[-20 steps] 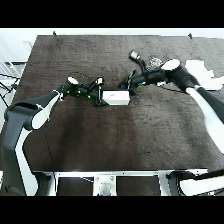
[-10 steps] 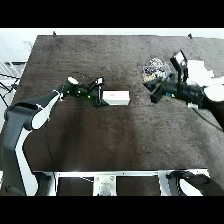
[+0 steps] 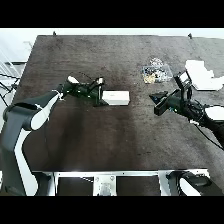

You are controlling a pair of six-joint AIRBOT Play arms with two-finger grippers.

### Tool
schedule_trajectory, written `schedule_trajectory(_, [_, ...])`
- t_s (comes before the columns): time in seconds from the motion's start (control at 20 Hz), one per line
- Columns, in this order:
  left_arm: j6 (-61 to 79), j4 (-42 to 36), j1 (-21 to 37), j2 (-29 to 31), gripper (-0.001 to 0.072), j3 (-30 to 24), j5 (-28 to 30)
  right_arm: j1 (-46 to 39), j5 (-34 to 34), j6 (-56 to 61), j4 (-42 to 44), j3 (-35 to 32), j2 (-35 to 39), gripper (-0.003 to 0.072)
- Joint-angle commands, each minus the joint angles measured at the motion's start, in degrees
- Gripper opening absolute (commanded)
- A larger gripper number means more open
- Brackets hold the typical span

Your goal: Fold the box and place the chain.

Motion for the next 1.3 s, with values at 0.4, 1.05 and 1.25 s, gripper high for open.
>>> schedule_trajectory(0.4, [-27.8, 0.8, 14.4, 15.7, 0.0015, 0.5, 9.5, -0.1, -1.1, 0.1, 0.0, -0.6, 0.2, 0.0012])
schedule_trajectory(1.05, [-44.5, 8.1, 40.1, 16.8, 0.0017, -4.1, 33.8, -0.1, -7.5, 0.1, 0.1, -0.6, 0.0, 0.0012])
schedule_trajectory(1.25, [-44.7, 8.2, 40.1, 13.6, 0.0017, -5.3, 37.0, 0.0, -9.0, 0.1, 0.1, -0.7, -0.5, 0.0012])
